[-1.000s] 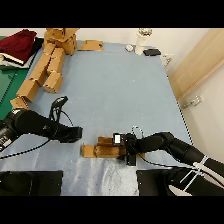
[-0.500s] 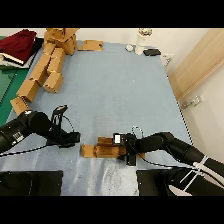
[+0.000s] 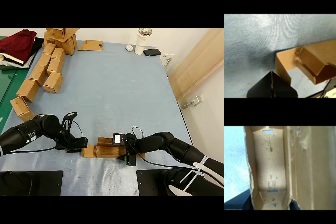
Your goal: Fold the box.
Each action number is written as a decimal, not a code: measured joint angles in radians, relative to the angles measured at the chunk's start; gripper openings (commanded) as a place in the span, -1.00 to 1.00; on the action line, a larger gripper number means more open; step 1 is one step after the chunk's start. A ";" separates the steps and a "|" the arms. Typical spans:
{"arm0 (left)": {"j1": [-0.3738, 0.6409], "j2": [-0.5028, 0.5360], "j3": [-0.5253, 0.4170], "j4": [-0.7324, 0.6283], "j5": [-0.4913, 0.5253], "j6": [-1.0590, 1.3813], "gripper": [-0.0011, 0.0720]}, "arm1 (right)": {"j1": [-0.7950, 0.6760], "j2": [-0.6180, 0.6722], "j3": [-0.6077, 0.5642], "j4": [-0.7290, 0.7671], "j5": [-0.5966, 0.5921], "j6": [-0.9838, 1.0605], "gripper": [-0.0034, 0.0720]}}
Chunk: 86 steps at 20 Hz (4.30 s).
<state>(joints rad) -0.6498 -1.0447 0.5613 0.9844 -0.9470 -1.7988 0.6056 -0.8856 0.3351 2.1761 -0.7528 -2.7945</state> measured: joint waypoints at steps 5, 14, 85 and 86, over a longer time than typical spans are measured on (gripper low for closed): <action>-0.014 -0.014 0.000 -0.070 0.008 0.047 -0.94 | 0.000 0.000 0.000 0.000 0.000 0.000 0.43; -0.018 -0.013 0.000 -0.220 0.008 0.169 -0.94 | 0.000 0.000 0.000 0.000 0.000 0.000 0.43; -0.061 0.019 -0.005 -0.303 0.039 0.204 -0.94 | 0.000 0.000 0.000 0.000 0.000 0.000 0.43; -0.071 0.019 -0.006 -0.309 0.053 0.211 -0.94 | 0.000 0.000 0.001 0.000 0.000 0.000 0.43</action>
<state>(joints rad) -0.7208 -1.0252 0.5556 0.6754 -0.8944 -1.5875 0.6056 -0.8852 0.3359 2.1757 -0.7532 -2.7945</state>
